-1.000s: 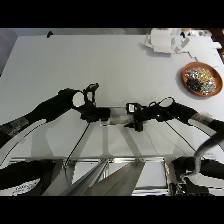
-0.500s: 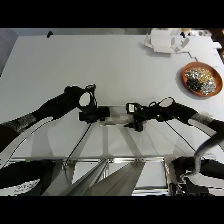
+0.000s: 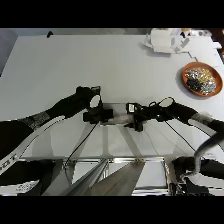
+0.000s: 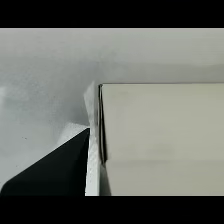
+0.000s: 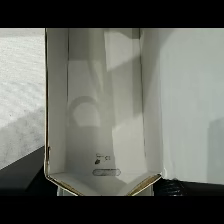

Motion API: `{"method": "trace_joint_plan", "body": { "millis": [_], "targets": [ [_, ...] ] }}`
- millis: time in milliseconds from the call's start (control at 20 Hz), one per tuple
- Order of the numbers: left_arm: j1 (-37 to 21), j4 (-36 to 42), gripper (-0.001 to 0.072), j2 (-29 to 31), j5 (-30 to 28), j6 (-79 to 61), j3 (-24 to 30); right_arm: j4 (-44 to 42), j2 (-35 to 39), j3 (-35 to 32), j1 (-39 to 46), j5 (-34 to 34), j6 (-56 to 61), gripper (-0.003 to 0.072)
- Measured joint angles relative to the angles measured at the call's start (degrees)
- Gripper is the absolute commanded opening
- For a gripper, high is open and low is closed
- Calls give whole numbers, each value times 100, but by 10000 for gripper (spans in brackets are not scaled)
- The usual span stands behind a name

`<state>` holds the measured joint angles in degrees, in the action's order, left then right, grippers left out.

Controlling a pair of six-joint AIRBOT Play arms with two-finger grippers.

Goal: Fold the box and place the chain.

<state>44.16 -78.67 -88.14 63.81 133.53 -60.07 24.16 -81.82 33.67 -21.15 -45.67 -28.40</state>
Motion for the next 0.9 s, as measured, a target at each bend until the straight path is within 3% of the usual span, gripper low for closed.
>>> {"method": "trace_joint_plan", "body": {
  "millis": [100,150,300,450,500,600,650,900],
  "targets": [
    [15,-70,193,-33,15,83,-9,0,0,0,0,0,0,416],
    [22,-105,189,-39,17,111,-15,0,0,0,0,0,0,416],
    [48,-243,3,-57,55,160,-20,0,0,0,0,0,0,416],
    [94,-330,3,-59,66,168,-22,2,0,0,-2,2,-9,416],
    [116,-365,30,-61,63,173,-22,2,0,0,-2,2,-9,416],
    [140,-413,272,-61,83,190,-22,2,0,0,-2,2,-4,416],
    [144,-463,327,-61,144,188,-20,2,0,0,-2,0,-2,416],
    [151,-448,326,24,31,170,-20,0,0,0,0,-2,7,416]
  ]
}}
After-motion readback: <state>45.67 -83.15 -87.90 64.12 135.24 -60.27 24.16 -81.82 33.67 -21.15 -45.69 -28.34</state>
